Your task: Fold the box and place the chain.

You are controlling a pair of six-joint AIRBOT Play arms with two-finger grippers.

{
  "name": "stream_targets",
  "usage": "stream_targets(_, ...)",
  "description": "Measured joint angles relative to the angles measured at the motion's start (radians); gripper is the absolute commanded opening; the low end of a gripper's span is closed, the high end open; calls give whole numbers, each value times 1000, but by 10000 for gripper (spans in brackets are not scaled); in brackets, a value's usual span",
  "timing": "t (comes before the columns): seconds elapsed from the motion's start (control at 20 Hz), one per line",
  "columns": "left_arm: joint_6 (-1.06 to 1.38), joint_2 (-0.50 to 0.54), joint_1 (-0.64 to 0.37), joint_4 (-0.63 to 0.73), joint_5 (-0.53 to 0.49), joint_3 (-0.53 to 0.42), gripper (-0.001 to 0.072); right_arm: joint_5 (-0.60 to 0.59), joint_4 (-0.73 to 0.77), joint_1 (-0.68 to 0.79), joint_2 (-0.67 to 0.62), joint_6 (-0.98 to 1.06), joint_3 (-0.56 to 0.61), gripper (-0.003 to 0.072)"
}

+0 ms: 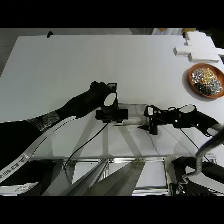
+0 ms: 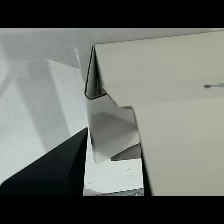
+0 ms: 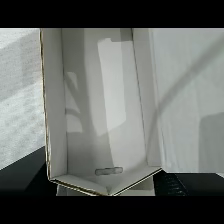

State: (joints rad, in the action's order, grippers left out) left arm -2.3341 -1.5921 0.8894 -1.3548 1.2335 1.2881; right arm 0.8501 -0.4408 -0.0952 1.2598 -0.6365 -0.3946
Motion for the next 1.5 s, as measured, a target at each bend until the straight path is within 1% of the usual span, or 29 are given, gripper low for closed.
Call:
stream_targets(0.35, -77, -71, 23, -61, 105, 114, 328, 0, 0, 0, 0, 0, 0, 399)
stream_targets(0.55, -132, -100, 39, -78, 126, 156, 309, 0, 0, 0, 0, 0, 0, 399)
stream_targets(1.05, -160, -151, 50, -51, 110, 172, 310, 0, 0, 0, 0, 0, 0, 399)
stream_targets(1.5, -157, -177, 29, -43, 92, 172, 310, 0, 0, 0, 0, 0, 0, 399)
